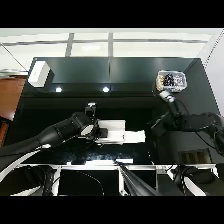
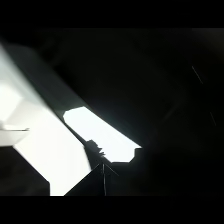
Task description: Fold the box and place the chain.
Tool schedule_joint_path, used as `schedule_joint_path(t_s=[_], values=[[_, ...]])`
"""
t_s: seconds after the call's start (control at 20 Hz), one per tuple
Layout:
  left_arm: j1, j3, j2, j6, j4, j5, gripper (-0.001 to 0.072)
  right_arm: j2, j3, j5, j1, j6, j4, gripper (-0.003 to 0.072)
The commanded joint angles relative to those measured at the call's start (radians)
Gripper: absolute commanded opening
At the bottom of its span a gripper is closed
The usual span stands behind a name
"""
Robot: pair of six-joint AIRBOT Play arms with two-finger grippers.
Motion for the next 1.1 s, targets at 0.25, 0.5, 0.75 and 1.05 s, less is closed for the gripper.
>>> schedule_joint_path(t_s=[0.25, 0.5, 0.75, 1.05], values=[[0.000, 0.000, 0.000, 0.007, 0.001, 0.000, 0.0031, -0.111, -0.238, 0.073, -0.102, 0.375, 0.279, 0.0028], [0.000, 0.000, 0.000, 0.006, 0.004, 0.000, 0.0031, -0.267, -0.202, 0.196, 0.114, 0.366, 0.417, 0.0028], [0.000, 0.000, 0.000, 0.006, 0.003, -0.001, 0.0031, -0.312, -0.099, 0.163, 0.199, 0.364, 0.417, 0.0280], [0.000, 0.000, 0.000, 0.006, 0.001, -0.001, 0.0031, -0.311, 0.050, -0.078, 0.196, 0.321, 0.283, 0.0620]])
